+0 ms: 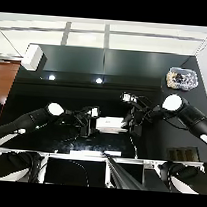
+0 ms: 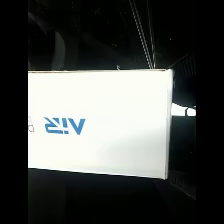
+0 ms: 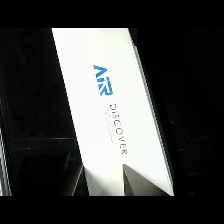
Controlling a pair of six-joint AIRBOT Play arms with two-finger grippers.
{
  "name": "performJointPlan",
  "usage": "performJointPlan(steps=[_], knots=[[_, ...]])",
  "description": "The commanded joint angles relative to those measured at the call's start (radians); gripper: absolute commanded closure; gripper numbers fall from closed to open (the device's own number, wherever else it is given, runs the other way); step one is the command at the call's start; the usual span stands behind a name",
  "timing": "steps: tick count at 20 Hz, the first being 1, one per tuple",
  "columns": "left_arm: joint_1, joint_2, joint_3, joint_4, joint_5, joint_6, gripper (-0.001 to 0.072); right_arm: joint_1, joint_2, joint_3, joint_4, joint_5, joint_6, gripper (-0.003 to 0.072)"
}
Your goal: Fold the box and place the chain.
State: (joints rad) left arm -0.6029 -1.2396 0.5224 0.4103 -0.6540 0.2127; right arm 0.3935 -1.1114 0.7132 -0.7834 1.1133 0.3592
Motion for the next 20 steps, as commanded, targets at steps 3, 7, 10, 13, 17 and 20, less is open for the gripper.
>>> performJointPlan(steps=[3,7,10,13,17,20], knots=[[0.000,-0.001,0.001,0.000,0.000,0.000,0.0320,0.002,-0.002,-0.024,-0.002,-0.037,0.001,0.0393],[0.000,-0.001,0.001,0.000,0.000,0.000,0.0320,-0.003,0.000,-0.003,0.050,-0.013,0.053,0.0393],[0.000,-0.001,0.001,0.000,0.000,0.000,0.0319,-0.054,0.000,0.067,0.054,0.131,0.313,0.0393],[0.000,-0.001,0.001,0.000,0.000,0.000,0.0319,-0.120,-0.001,0.072,0.069,0.307,0.591,0.0600],[0.000,-0.001,0.001,0.000,0.000,0.000,0.0319,-0.093,-0.013,-0.017,0.303,0.180,0.610,0.0678],[0.000,-0.001,0.001,0.000,0.000,0.000,0.0320,-0.050,-0.055,-0.042,0.326,0.074,0.611,0.0677]])
